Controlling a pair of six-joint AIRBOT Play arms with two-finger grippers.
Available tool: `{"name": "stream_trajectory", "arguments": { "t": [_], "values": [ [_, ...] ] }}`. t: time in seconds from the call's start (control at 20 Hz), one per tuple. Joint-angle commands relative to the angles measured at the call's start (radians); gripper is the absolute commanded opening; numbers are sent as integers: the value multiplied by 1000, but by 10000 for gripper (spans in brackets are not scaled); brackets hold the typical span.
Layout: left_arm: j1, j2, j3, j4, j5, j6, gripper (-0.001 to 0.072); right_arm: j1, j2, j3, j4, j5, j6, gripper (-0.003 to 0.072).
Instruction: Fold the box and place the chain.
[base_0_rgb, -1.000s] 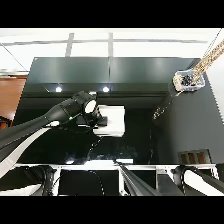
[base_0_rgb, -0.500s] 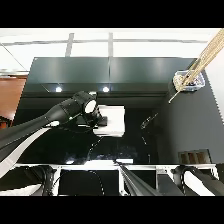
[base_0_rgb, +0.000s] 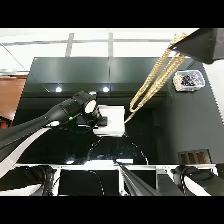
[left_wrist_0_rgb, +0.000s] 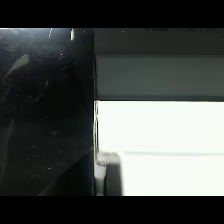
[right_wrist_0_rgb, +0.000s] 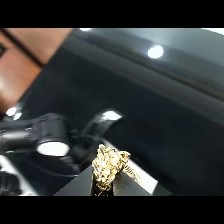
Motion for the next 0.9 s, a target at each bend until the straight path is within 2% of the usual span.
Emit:
{"name": "stream_trajectory", "arguments": {
  "t": [0.0, 0.2, 0.85],
  "values": [
    [0, 0, 0, 0, 0, 0, 26, 124, -11, 0, 6, -89, 35, 11],
    [0, 0, 0, 0, 2, 0, 26, 226, -53, 0, 31, -190, 37, 11],
    [0, 0, 0, 0, 3, 0, 26, 243, -106, 0, 29, -186, 33, 11]
  ]
}}
